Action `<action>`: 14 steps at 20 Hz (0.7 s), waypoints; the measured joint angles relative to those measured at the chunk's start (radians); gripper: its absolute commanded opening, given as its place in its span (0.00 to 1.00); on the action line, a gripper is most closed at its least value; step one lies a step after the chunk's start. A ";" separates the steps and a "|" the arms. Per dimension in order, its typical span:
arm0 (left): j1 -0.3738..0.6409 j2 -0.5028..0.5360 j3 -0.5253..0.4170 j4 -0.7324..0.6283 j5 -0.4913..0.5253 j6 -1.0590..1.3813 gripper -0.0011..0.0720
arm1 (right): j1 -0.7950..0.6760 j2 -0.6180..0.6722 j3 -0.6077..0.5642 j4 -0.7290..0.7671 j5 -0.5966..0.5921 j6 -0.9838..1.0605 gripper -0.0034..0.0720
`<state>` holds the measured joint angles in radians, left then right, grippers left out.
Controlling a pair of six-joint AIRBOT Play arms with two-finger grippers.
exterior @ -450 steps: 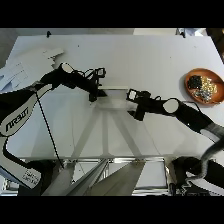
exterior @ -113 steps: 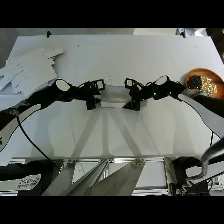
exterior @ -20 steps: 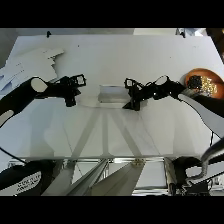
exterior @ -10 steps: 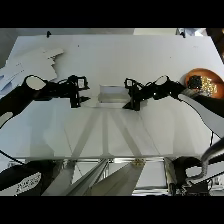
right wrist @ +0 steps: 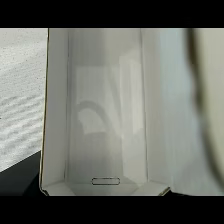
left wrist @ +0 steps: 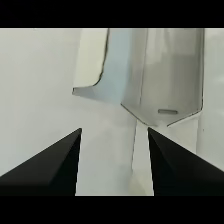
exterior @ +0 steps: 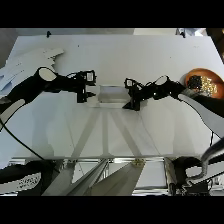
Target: Fold the box and place the chain.
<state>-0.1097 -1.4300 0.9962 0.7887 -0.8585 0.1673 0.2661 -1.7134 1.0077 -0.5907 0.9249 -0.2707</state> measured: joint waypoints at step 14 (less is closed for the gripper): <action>-0.004 -0.124 0.035 0.127 -0.130 -0.015 0.46 | 0.000 0.000 0.000 0.000 0.000 0.000 0.73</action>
<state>-0.1139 -1.5539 1.0313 0.9157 -0.9890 0.1520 0.2657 -1.7134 1.0077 -0.5907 0.9249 -0.2710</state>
